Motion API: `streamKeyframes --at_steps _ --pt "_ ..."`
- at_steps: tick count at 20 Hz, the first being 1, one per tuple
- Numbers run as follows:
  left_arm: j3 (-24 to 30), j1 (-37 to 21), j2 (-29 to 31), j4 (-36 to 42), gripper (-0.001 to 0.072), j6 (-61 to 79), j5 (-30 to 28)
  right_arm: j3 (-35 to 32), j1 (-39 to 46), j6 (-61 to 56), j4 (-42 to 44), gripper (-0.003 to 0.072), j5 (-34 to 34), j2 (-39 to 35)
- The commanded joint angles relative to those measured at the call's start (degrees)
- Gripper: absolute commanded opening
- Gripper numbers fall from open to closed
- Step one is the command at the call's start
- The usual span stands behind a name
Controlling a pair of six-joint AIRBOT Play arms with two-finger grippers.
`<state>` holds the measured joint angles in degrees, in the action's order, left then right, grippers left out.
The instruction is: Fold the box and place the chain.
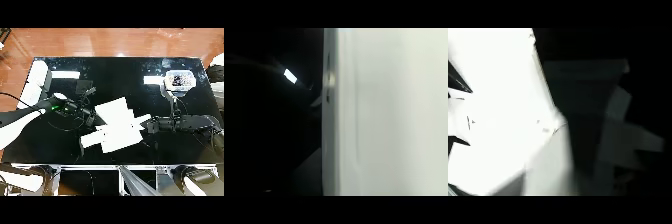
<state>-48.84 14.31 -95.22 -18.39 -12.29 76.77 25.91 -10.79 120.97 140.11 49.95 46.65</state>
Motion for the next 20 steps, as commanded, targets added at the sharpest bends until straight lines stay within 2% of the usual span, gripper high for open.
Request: streamKeyframes --at_steps 1,3,6,9,12,16,20 --pt "-0.1 0.0 0.0 -0.2 0.0017 0.0 0.1 0.2 2.2 -6.2 -0.7 0.0686 -0.2 0.0" --pt "-0.3 0.0 0.5 -0.6 0.0015 -0.1 0.6 1.3 5.8 -5.2 -1.8 0.0685 5.5 0.0" --pt "-0.4 0.5 2.6 -3.1 0.0014 2.1 -1.5 6.2 14.2 -4.7 -8.1 0.0685 18.6 0.0" --pt "-0.3 2.6 7.2 -11.0 0.0013 1.6 -9.5 10.2 22.4 -2.6 -13.5 0.0685 27.8 0.0" --pt "-0.3 5.1 11.7 -14.1 0.0014 1.6 -14.1 10.3 26.8 -2.0 -18.4 0.0685 26.6 0.0" --pt "-0.4 5.9 12.1 -13.5 0.0017 1.6 -17.6 10.2 27.0 -2.0 -24.7 0.0685 19.3 0.0" --pt "-0.4 6.0 12.1 -13.6 0.0017 1.6 -16.0 10.2 27.0 -2.3 -25.5 0.0685 11.8 0.0"
